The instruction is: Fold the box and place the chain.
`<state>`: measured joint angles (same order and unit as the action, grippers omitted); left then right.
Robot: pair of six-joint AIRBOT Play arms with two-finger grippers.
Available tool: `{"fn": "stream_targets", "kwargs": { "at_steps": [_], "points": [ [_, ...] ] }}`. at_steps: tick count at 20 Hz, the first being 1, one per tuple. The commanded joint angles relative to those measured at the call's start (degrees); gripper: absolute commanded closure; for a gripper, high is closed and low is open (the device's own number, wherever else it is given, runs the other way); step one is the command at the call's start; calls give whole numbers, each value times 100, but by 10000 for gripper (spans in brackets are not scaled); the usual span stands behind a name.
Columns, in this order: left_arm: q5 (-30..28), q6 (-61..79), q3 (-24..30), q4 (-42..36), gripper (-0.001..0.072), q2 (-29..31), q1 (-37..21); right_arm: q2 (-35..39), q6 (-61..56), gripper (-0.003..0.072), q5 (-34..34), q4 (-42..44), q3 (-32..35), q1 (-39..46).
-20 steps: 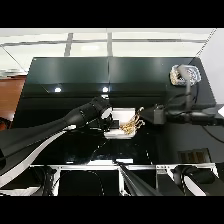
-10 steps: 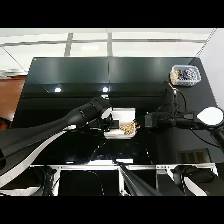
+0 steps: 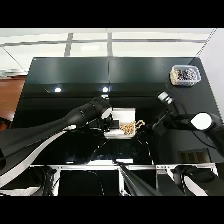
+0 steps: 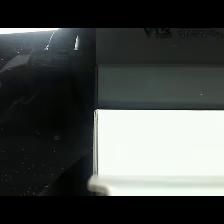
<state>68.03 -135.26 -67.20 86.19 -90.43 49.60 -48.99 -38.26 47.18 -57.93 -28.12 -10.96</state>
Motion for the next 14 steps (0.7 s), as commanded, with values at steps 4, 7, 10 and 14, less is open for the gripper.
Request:
{"fn": "stream_targets", "kwargs": {
  "at_steps": [4,7,10,14],
  "points": [
    [13,0,-2,9,676,-2,4,-1051,5132,-27,-372,2374,238,-238],
    [15,0,-2,9,676,-4,4,-1467,5425,-27,-328,2365,197,-238],
    [13,2,-2,9,677,-4,4,-1576,5770,-27,-299,2363,195,-400],
    [7,0,-2,9,677,-4,4,-1690,5845,-27,-645,2358,192,-743]
  ]
}}
